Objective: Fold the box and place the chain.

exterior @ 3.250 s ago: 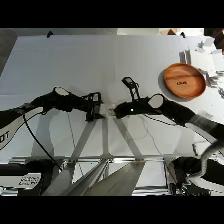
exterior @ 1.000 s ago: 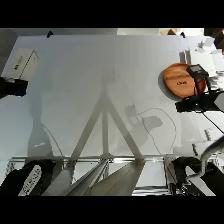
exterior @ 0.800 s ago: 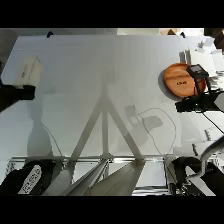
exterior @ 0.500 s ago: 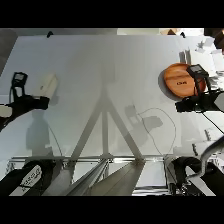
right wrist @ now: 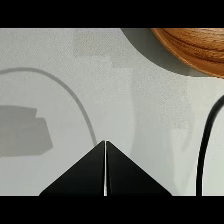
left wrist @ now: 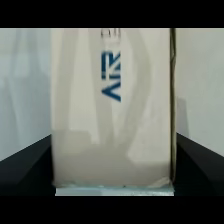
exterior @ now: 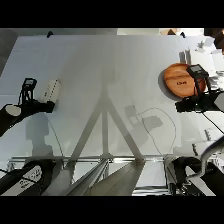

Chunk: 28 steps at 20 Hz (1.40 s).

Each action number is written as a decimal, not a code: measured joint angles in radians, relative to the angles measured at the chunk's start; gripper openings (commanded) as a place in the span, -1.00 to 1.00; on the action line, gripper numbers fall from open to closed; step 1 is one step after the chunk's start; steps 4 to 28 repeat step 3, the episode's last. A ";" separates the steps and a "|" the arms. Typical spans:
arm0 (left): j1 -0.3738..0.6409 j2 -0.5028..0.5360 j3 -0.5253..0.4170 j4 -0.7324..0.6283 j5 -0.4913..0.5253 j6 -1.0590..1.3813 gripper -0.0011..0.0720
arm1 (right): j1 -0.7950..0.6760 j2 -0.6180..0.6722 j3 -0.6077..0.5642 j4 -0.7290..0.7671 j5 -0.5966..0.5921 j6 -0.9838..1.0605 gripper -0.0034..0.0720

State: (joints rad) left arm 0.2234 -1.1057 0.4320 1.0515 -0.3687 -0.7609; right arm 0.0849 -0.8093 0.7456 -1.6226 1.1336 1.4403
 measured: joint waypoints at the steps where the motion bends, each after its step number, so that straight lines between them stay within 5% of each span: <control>1: 0.000 0.021 0.000 0.000 -0.004 0.001 0.93 | 0.000 0.000 0.000 0.000 0.000 0.000 -0.88; 28: 0.000 0.073 0.000 0.000 -0.019 0.002 0.93 | 0.000 0.000 0.000 0.000 0.000 0.000 -0.88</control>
